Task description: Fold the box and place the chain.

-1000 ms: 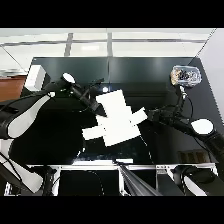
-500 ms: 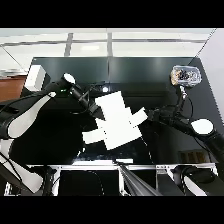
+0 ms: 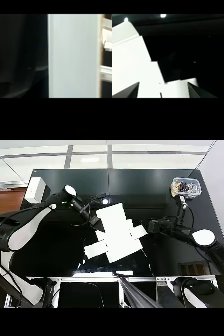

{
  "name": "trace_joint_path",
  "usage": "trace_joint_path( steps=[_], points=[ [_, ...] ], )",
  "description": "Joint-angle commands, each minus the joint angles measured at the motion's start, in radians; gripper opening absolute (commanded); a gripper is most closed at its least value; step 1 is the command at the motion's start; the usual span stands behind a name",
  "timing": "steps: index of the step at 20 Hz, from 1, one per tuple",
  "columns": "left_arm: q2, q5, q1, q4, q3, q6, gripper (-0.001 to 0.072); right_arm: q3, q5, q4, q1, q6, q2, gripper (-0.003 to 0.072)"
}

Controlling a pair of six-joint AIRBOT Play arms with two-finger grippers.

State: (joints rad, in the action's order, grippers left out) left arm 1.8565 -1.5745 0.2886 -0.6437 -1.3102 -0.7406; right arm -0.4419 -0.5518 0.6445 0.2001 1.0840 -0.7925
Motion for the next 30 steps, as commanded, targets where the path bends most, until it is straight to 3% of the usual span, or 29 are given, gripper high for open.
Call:
trace_joint_path(
  steps=[1, 4, 6, 8, 11, 14, 16, 21, 30],
  points=[
    [-0.013, 0.000, -0.009, -0.004, -0.027, -0.015, 0.0017, -0.124, -0.230, 0.373, -0.053, -0.026, 0.003, 0.0702],
    [-0.085, 0.019, 0.011, -0.071, -0.037, -0.024, 0.0015, -0.252, -0.404, 0.662, -0.114, -0.027, 0.003, 0.0702],
    [-0.177, 0.104, 0.045, -0.153, -0.008, -0.037, 0.0015, -0.283, -0.417, 0.816, -0.130, -0.026, 0.003, 0.0702],
    [-0.285, 0.218, 0.092, -0.151, 0.063, 0.058, 0.0015, -0.284, -0.409, 0.878, -0.130, -0.026, 0.003, 0.0702],
    [-0.412, 0.499, 0.162, -0.171, 0.194, 0.242, 0.0017, -0.281, -0.404, 0.757, -0.129, -0.030, 0.001, 0.0702],
    [-0.399, 0.607, 0.199, -0.221, 0.205, 0.486, 0.0020, -0.248, -0.381, 0.639, -0.129, -0.202, -0.001, 0.0702],
    [-0.373, 0.618, 0.214, -0.221, 0.202, 0.590, 0.0020, -0.201, -0.376, 0.502, -0.129, -0.409, -0.001, 0.0702],
    [-0.309, 0.631, 0.233, -0.242, 0.201, 0.544, 0.0020, -0.114, -0.380, 0.227, -0.127, -0.771, -0.002, 0.0702],
    [-0.285, 0.620, 0.235, -0.300, 0.179, 0.417, 0.0020, -0.011, -0.326, 0.178, -0.039, -0.969, -0.011, 0.0702]
  ],
)
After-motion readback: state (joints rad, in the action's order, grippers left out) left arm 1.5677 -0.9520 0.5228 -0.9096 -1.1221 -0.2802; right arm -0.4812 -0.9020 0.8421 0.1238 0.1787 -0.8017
